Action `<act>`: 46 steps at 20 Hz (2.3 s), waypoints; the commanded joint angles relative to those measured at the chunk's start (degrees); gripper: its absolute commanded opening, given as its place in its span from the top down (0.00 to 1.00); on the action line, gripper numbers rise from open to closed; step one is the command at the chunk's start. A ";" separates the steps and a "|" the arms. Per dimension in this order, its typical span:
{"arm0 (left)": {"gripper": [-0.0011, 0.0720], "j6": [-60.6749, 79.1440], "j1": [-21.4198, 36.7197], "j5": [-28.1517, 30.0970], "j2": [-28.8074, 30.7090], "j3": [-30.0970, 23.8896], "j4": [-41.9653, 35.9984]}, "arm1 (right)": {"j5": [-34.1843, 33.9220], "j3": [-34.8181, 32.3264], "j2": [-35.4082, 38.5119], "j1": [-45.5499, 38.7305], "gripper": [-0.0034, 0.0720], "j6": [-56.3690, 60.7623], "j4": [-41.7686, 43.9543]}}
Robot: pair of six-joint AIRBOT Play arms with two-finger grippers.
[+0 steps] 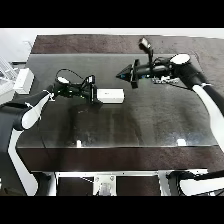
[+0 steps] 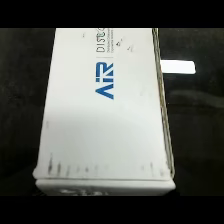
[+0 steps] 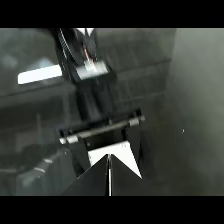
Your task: Fold the box and place the chain.
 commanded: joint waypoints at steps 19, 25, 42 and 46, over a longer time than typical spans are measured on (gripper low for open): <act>0.96 -17.05 5.01 6.91 10.88 -0.04 -1.16 | -1.99 -13.20 14.53 -4.57 0.96 14.36 1.84; 0.96 -29.86 17.09 22.45 17.14 -0.28 -1.03 | -1.97 -13.25 14.51 -4.57 0.96 16.11 1.86; 0.96 -40.41 22.56 58.36 11.65 -8.92 -0.85 | -1.95 -13.25 14.51 -4.44 0.96 16.33 3.39; 0.95 -40.41 23.76 53.99 10.16 -8.92 -0.92 | -1.92 -13.25 14.51 -4.46 0.95 17.62 3.37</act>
